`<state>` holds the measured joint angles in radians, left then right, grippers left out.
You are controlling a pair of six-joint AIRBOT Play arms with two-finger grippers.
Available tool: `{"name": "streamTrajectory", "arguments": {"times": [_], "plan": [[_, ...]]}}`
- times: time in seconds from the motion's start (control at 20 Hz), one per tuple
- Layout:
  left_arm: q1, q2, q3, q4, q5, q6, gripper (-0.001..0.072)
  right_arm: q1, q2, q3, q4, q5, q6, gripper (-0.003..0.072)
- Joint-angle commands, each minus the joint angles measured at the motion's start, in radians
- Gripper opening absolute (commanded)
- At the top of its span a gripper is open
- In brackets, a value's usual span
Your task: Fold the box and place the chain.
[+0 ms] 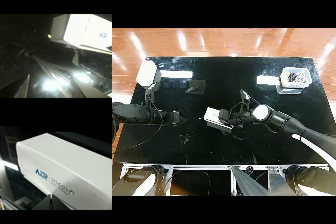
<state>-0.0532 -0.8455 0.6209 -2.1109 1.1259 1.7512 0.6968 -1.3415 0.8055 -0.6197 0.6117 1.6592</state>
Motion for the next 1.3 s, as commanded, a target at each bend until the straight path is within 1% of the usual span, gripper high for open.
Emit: {"name": "streamTrajectory", "arguments": {"times": [0.0, 0.4, 0.7, 1.05, 1.15, 1.25], "plan": [[0.000, -0.001, 0.000, 0.000, 0.000, 0.000, 0.0610, 0.001, -0.006, -0.001, -0.023, 0.015, 0.001, 0.0030], [0.000, -0.001, 0.000, 0.000, 0.000, 0.000, 0.0610, -0.003, -0.007, -0.001, -0.036, 0.009, 0.001, 0.0030], [0.000, -0.001, 0.000, 0.000, 0.003, 0.000, 0.0610, -0.053, -0.006, 0.000, -0.035, 0.030, 0.000, 0.0030], [0.000, -0.001, 0.000, 0.000, 0.023, 0.012, 0.0610, -0.089, 0.002, 0.000, -0.018, 0.179, -0.063, 0.0029], [0.000, -0.001, 0.000, 0.000, 0.024, 0.018, 0.0610, -0.114, 0.019, 0.000, -0.010, 0.205, -0.085, 0.0029], [0.000, -0.001, 0.000, -0.002, 0.023, 0.032, 0.0610, -0.156, 0.044, 0.000, 0.043, 0.245, -0.156, 0.0029]]}}
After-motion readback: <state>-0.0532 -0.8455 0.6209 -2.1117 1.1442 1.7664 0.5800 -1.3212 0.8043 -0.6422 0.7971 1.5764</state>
